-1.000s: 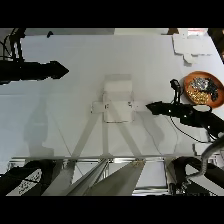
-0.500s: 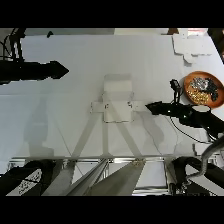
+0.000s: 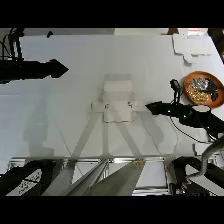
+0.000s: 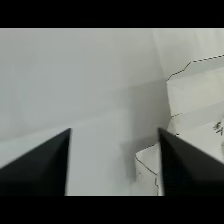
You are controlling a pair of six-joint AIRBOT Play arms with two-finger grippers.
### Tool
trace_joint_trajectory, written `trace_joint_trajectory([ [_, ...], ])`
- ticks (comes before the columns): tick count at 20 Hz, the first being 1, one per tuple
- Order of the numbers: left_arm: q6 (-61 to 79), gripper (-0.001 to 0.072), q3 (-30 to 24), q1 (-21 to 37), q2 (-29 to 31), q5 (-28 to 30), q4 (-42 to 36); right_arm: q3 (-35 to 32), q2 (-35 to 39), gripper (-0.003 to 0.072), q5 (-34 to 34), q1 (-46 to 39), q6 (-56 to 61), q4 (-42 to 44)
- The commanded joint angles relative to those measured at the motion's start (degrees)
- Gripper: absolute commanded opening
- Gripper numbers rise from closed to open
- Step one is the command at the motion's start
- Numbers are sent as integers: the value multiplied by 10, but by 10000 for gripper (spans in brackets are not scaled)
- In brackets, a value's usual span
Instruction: Fold the box and place the chain.
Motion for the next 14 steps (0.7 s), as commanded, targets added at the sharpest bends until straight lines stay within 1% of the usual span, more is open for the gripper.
trace_joint_trajectory([
  [1,42,441,0,-4,-13,-1,19,0,0,12,0,1,0,0],
  [3,47,444,15,-5,-53,-10,-3,0,0,12,0,1,0,0],
  [5,60,466,64,-17,-118,-57,-10,0,0,12,0,1,0,0],
  [7,83,586,135,-36,-198,-101,-11,0,0,12,0,1,0,0],
  [9,131,701,191,-56,-268,-122,-37,0,0,12,0,1,0,0],
  [11,203,697,227,-73,-326,-127,-92,0,0,12,0,1,0,0],
  [13,261,696,262,-82,-382,-157,-165,0,0,12,0,1,0,0],
  [14,274,695,279,-85,-408,-174,-184,0,0,12,0,1,0,0],
])
